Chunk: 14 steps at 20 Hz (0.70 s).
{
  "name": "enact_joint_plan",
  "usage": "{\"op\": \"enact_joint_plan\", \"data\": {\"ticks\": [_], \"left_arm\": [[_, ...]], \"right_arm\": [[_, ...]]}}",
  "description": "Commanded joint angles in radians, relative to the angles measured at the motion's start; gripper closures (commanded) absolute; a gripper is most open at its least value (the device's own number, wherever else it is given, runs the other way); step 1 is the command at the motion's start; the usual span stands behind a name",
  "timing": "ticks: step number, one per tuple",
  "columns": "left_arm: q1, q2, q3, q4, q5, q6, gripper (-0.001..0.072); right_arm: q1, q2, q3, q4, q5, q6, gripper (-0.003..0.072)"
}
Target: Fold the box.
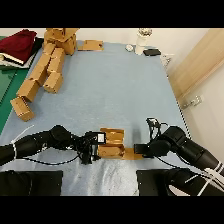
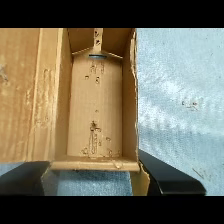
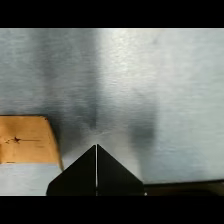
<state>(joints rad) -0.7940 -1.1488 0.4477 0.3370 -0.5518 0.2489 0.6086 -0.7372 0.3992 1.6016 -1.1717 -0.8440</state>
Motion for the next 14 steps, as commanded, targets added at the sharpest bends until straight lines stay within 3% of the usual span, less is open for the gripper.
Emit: {"op": "enact_joint_plan", "data": {"ticks": [1,10,14], "left_arm": [[0.000,0.001,0.000,0.000,0.000,0.000,0.0135],[0.000,0.001,0.000,0.000,0.000,0.000,0.0135],[0.000,0.001,0.000,0.000,0.000,0.000,0.0135]], "right_arm": [[-0.002,-0.005,-0.033,0.090,0.113,-0.050,0.0683],[-0.002,-0.002,-0.032,0.244,0.169,-0.145,0.0683],[-0.002,0.058,-0.026,0.264,0.161,-0.143,0.0683]]}}
